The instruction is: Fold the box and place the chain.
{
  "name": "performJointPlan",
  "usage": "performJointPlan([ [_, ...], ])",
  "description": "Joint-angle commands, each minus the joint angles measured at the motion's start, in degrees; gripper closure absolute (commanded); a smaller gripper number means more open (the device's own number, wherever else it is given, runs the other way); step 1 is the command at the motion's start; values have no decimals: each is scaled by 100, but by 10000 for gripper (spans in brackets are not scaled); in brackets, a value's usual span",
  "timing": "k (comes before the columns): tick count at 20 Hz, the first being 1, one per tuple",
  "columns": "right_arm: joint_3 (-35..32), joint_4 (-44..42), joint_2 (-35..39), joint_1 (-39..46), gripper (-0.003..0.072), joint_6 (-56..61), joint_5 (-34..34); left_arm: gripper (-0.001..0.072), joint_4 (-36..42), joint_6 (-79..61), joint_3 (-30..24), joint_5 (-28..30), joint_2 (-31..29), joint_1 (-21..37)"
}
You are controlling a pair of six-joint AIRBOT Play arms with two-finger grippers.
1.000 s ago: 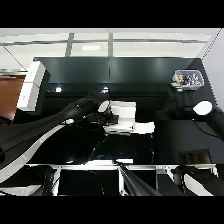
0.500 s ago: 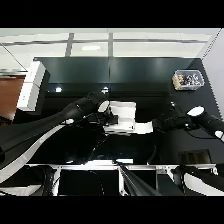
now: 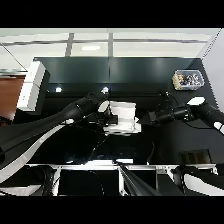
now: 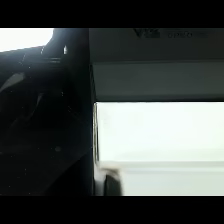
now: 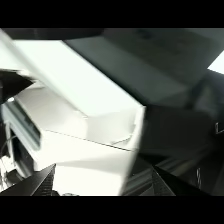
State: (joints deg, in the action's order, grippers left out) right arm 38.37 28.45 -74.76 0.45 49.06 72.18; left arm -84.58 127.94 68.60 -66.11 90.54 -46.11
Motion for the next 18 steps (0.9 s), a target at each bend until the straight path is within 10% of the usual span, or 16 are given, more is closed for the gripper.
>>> performJointPlan([
  [1, 127, -50, -11, -216, 31, 160, 236, 679, 0, -2, 2, 4, 4, 7],
  [5, 127, -39, -9, -472, 201, 221, 184, 679, 0, -2, 2, 4, 4, 7],
  [13, 435, 575, -9, -1316, 207, 1565, -927, 679, 0, -2, 2, 7, 4, 7],
  [18, 1115, 2745, -11, -2350, 206, 3694, -1355, 679, -2, -2, 2, 7, 4, 7],
])
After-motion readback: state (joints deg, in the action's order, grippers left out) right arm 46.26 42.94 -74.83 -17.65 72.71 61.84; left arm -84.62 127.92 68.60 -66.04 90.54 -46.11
